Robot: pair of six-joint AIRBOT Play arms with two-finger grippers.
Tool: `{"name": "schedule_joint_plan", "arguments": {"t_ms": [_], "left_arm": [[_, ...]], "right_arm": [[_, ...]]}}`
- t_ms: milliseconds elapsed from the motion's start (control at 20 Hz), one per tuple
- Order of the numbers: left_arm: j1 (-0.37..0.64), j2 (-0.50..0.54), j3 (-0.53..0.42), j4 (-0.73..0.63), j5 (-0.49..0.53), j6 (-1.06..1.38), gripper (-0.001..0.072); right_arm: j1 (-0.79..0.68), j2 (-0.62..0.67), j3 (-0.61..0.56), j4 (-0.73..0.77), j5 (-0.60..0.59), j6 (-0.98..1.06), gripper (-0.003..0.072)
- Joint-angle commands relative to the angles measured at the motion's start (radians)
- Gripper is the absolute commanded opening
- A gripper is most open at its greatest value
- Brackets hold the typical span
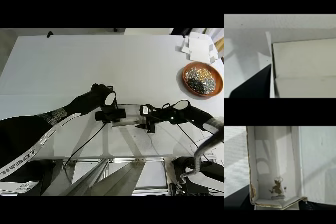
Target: Fold the box and place the chain.
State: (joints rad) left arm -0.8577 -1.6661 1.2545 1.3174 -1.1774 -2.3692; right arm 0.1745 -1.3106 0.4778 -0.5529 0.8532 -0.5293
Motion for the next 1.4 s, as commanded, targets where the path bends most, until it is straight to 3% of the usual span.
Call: {"name": "schedule_joint_plan", "arguments": {"t_ms": [0, 50, 250, 300, 400, 450, 1100, 1200, 1300, 1350], "left_arm": [[-0.010, -0.006, 0.001, 0.012, 0.010, -0.037, 0.0119], [-0.011, -0.006, 0.001, 0.011, 0.010, -0.037, 0.0009], [-0.010, -0.006, 0.001, 0.012, -0.001, -0.037, 0.0024], [-0.010, -0.006, 0.001, 0.012, -0.002, -0.038, 0.0116], [-0.007, -0.005, 0.001, 0.011, -0.002, -0.047, 0.0368], [-0.003, -0.002, 0.001, 0.012, -0.002, -0.064, 0.0449], [-0.032, 0.008, 0.003, 0.099, 0.030, -0.154, 0.0442], [-0.042, 0.002, 0.003, 0.105, 0.029, -0.156, 0.0379], [-0.050, -0.005, 0.003, 0.113, 0.029, -0.156, 0.0372], [-0.053, -0.005, 0.003, 0.113, 0.029, -0.156, 0.0310]], "right_arm": [[0.001, 0.001, 0.000, 0.000, 0.000, 0.000, 0.0440], [0.001, 0.000, 0.001, 0.000, 0.000, 0.000, 0.0440], [0.001, 0.001, 0.000, 0.000, 0.000, 0.000, 0.0440], [0.001, 0.000, 0.000, 0.000, 0.000, 0.000, 0.0440], [0.001, 0.000, 0.001, 0.000, 0.000, 0.000, 0.0440], [0.001, 0.000, 0.000, 0.000, 0.000, 0.000, 0.0440], [0.001, 0.000, 0.000, 0.000, 0.000, 0.000, 0.0440], [0.001, 0.001, 0.001, 0.000, 0.000, 0.000, 0.0440], [0.001, 0.001, 0.001, 0.000, 0.000, 0.000, 0.0440], [0.001, 0.001, 0.000, 0.000, 0.000, 0.000, 0.0440]]}}
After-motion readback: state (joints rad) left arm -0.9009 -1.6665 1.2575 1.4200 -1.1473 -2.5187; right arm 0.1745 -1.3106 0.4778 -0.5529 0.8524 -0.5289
